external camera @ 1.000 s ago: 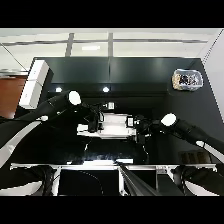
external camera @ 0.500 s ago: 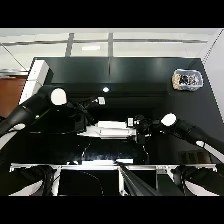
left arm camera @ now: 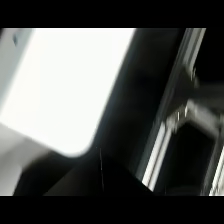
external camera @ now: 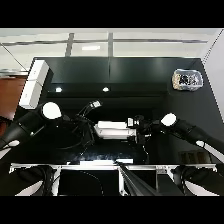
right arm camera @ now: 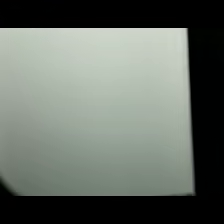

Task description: Fold the box and place the chain.

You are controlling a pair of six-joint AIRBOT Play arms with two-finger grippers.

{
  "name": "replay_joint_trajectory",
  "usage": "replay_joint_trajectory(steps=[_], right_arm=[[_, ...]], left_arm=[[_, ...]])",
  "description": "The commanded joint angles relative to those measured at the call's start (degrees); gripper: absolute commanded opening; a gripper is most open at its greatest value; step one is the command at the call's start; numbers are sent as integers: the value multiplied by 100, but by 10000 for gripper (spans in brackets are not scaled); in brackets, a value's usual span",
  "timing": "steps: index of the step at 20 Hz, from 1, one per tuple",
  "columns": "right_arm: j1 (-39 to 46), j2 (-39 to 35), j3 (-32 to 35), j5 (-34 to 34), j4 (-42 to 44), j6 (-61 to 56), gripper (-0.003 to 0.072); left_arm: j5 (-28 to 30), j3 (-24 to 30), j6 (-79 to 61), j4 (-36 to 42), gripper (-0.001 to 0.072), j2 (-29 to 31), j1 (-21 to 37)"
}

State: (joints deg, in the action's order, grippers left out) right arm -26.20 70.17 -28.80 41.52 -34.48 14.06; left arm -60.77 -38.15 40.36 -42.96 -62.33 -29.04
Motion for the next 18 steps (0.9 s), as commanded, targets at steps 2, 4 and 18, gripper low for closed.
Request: replay_joint_trajectory(steps=[2, 4, 18], right_arm=[[-4, 4, 4, 7, -2, 0, 479], [-4, 4, 4, 7, -2, 0, 479], [-4, 4, 4, 2, -2, -2, 479]], left_arm=[[2483, 444, -658, 1971, 32, 114, 79], [3506, 444, -675, 2009, 32, -20, -50], [3388, 411, -892, 1123, 35, -896, -616]])
